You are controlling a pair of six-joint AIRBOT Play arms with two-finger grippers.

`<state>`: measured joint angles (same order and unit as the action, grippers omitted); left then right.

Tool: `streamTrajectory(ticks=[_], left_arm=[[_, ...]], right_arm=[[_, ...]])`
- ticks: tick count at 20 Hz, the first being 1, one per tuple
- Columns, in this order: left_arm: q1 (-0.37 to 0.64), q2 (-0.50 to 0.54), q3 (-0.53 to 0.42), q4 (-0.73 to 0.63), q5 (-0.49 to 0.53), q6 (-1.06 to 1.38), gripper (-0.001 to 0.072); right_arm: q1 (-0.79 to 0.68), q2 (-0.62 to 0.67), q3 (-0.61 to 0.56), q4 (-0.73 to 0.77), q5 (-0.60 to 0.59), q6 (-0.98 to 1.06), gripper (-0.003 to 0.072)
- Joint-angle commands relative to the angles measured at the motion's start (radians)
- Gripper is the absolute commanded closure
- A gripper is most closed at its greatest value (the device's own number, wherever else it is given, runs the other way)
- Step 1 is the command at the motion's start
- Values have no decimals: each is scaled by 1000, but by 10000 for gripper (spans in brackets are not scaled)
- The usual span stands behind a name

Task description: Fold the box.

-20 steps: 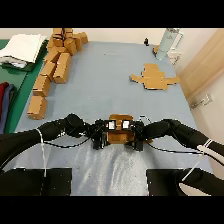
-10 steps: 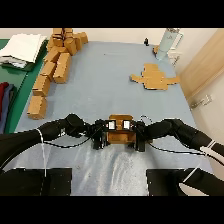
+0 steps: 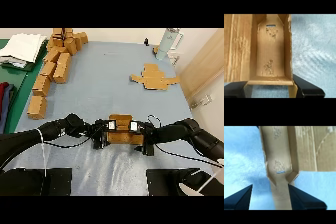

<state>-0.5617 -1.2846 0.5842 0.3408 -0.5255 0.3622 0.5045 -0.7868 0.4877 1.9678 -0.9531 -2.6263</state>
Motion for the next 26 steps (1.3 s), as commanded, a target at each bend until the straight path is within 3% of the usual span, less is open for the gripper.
streamTrajectory(ticks=[1, 5, 14, 15, 17, 18, 22, 26], left_arm=[[0, 0, 1, 0, 0, 0, 186], [0, 0, 1, 0, 0, 0, 186], [0, 0, 1, 0, 0, 0, 186], [0, 0, 1, 0, 0, 0, 186], [0, 0, 1, 0, 0, 0, 186], [0, 0, 1, 0, 0, 0, 186], [0, 0, 1, 0, 0, 0, 186], [0, 0, 1, 0, 0, 0, 186]], right_arm=[[0, 62, 1, 56, -45, 213, -11], [0, 65, -3, 113, -96, 607, -11], [1, 52, -13, 278, -87, 898, 0], [1, 52, -12, 309, -79, 911, 93], [1, 50, -2, 345, -26, 967, 638], [0, 47, 13, 345, 13, 1009, 666], [0, -10, 145, 330, 107, 1025, 665], [-11, -225, 318, 281, 124, 1020, 681]])
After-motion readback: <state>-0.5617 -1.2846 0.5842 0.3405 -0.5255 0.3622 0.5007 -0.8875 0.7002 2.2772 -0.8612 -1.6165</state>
